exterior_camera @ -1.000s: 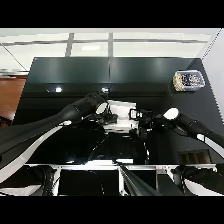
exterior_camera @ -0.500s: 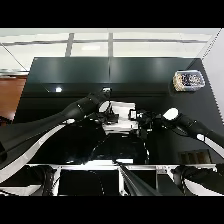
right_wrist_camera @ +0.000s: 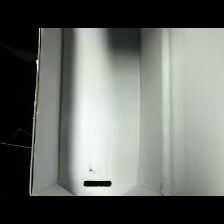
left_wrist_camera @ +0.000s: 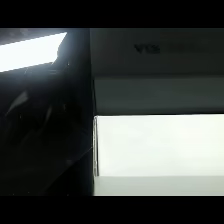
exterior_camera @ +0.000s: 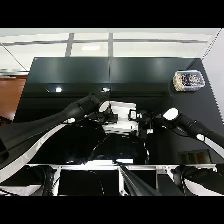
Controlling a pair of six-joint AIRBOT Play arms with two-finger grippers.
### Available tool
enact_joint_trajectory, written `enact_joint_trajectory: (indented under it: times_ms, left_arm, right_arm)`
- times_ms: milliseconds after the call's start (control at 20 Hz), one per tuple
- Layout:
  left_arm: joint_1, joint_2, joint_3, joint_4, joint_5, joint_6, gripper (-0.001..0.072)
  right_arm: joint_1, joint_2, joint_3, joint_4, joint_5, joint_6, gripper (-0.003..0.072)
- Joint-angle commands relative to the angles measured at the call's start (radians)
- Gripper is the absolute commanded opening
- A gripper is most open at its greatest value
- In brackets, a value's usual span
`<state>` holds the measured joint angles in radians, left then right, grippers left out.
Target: Fold the box and place the chain.
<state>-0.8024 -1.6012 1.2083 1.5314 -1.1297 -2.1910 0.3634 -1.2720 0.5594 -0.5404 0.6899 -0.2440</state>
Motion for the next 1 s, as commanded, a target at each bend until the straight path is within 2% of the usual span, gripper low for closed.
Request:
enact_joint_trajectory:
  times_ms: [0,150,250,550,600,650,750,800,850,950]
  left_arm:
    - [0.000,0.000,0.002,0.003,0.000,0.003,0.0025]
    - [0.000,0.000,0.005,0.002,0.000,0.003,0.0025]
    - [0.000,0.000,0.005,0.004,-0.004,0.003,0.0025]
    - [0.000,0.000,0.005,0.002,-0.005,0.004,0.0026]
    - [0.000,0.000,0.005,0.002,-0.005,0.006,0.0026]
    - [0.000,0.000,0.005,0.001,-0.006,0.007,0.0026]
    - [0.001,0.000,0.005,0.002,-0.005,0.011,0.0026]
    - [0.001,0.000,0.005,0.002,-0.004,0.010,0.0026]
    - [0.001,0.000,0.005,0.002,-0.003,0.010,0.0026]
    - [0.001,0.000,0.005,0.002,0.000,0.010,0.0026]
  right_arm:
    - [-0.002,0.029,0.012,-0.055,-0.021,0.097,0.0708]
    - [-0.003,0.097,0.014,-0.256,0.016,0.238,0.0707]
    - [-0.003,0.138,0.014,-0.324,0.075,0.268,0.0707]
    - [0.000,0.151,0.012,-0.279,0.089,0.277,0.0705]
    - [0.000,0.150,0.012,-0.254,0.092,0.277,0.0659]
    - [0.000,0.148,0.012,-0.221,0.097,0.278,0.0476]
    - [0.000,0.144,0.011,-0.185,0.098,0.278,0.0377]
    - [0.000,0.144,0.010,-0.180,0.100,0.278,0.0230]
    - [0.000,0.144,0.006,-0.161,0.099,0.278,0.0122]
    - [0.000,0.139,0.003,-0.124,0.099,0.278,0.0125]
